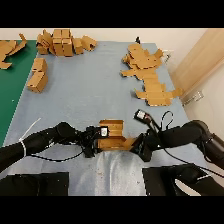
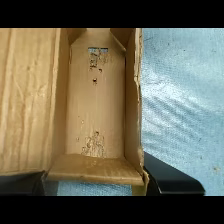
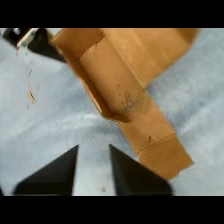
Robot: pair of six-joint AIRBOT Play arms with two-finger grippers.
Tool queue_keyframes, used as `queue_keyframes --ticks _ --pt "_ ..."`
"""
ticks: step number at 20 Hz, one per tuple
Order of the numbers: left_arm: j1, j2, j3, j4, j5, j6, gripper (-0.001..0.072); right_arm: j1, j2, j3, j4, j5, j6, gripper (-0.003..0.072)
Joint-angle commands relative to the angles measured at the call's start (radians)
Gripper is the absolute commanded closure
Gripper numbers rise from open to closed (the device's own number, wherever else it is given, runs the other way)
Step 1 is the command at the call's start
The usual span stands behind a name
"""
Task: Fold the box.
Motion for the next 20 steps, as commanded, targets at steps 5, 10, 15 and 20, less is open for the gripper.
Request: queue_keyframes --ticks 5,10,15,20 --pt "0.000 0.000 0.000 0.000 0.000 0.000 0.0347 0.132 -0.051 -0.026 -0.308 0.246 -0.230 0.0160" --pt "0.000 0.000 0.000 0.000 0.000 0.000 0.0347 0.133 -0.180 -0.025 -0.229 0.359 -0.335 0.0160" --pt "0.000 0.000 0.000 0.000 0.000 0.000 0.0347 0.133 -0.268 -0.025 -0.092 0.360 -0.459 0.0324" --pt "0.000 0.000 0.000 0.000 0.000 0.000 0.0347 0.133 -0.277 -0.025 -0.055 0.398 -0.465 0.0673"
